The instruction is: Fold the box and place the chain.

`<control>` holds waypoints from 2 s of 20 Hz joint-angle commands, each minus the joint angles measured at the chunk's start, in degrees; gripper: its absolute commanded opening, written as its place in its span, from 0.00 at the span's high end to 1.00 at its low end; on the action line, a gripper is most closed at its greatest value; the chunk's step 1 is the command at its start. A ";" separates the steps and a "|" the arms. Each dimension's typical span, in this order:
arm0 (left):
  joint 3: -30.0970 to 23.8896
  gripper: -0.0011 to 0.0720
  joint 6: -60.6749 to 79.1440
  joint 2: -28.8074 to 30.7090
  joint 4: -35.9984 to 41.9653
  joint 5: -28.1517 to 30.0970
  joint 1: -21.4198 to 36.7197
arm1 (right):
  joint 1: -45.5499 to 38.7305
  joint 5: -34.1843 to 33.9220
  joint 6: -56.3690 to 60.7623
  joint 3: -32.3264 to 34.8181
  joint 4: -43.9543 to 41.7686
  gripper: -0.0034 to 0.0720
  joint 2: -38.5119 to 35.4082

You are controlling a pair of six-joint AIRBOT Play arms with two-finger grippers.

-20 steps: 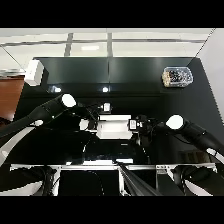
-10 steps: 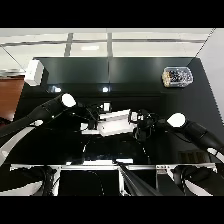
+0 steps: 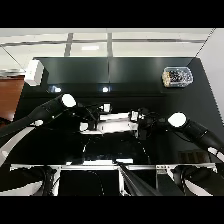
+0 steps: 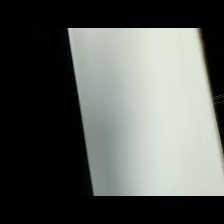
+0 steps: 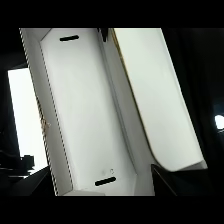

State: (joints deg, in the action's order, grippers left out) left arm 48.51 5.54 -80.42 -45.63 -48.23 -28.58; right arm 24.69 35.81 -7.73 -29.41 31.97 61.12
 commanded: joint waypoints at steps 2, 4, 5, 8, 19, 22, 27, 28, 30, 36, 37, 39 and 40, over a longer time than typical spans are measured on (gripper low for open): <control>0.00 0.95 0.02 -0.02 0.02 0.00 0.02 | -0.04 -2.23 1.99 -0.48 1.20 0.02 -0.02; 0.00 0.95 0.02 -0.02 0.02 0.00 0.02 | -0.04 -2.95 2.01 -0.52 1.22 0.02 -0.02; 0.00 0.95 0.02 -0.02 0.02 0.00 0.02 | -0.04 -2.89 2.01 -0.52 1.22 0.02 -0.02; 0.00 0.95 0.02 -0.02 0.02 0.00 0.02 | -0.07 -3.15 2.43 -0.52 1.22 0.02 -0.02; 0.00 0.95 0.04 -0.02 0.02 0.00 0.02 | -0.04 -2.56 4.92 -2.84 4.31 0.02 -0.02; 0.00 0.95 0.04 -0.02 0.02 0.00 0.02 | -0.04 0.72 4.90 -2.84 5.18 0.02 0.00; 0.00 0.95 0.04 -0.02 0.02 0.00 0.02 | -0.04 6.82 4.02 -2.84 5.07 0.02 1.66; 0.00 0.95 0.02 -0.02 0.02 0.00 0.02 | -0.07 7.06 3.39 -2.84 4.17 0.02 2.40; 0.00 0.95 0.02 -0.02 0.02 0.00 0.02 | -0.07 7.06 -1.44 -2.84 0.46 0.02 4.09; 0.00 0.95 0.04 -0.02 0.02 0.00 0.02 | -2.03 7.10 -11.50 -2.84 -5.35 0.02 9.51; 0.00 0.95 0.02 -0.02 0.02 0.00 0.02 | -2.97 7.10 -11.72 -2.84 -5.35 0.02 9.86; 0.00 0.95 0.02 -0.02 0.02 0.00 0.02 | -4.66 7.30 -12.68 -2.84 -5.46 0.02 10.25; 0.00 0.95 0.02 -0.02 0.02 0.00 0.02 | -5.16 7.69 -13.94 -2.84 -5.51 0.02 10.38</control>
State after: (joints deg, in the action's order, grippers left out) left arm 48.51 5.58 -80.42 -45.60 -48.14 -28.58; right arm 21.26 42.85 -18.57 -32.23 27.29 70.50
